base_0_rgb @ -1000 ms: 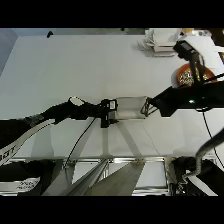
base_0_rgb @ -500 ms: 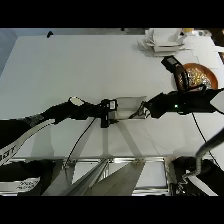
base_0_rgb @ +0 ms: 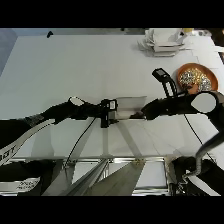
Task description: Fold the box and place the chain.
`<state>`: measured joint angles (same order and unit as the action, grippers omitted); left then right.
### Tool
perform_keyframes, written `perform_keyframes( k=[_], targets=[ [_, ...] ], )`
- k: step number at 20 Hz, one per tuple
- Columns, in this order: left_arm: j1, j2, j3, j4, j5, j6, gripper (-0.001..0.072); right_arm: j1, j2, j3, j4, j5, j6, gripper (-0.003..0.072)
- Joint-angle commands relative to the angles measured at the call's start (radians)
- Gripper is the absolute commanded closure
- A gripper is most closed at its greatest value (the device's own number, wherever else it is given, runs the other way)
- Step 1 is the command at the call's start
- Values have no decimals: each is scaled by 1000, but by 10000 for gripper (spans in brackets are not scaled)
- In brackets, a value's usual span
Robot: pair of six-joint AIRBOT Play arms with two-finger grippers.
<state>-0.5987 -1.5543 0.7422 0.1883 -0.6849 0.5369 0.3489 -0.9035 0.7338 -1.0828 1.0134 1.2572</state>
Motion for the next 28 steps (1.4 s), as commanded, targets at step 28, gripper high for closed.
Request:
perform_keyframes(
  k=[28],
  targets=[
    [0, 0, 0, 0, 0, 0, 694, -167, -433, 41, -303, -222, 156, 415]
  ],
)
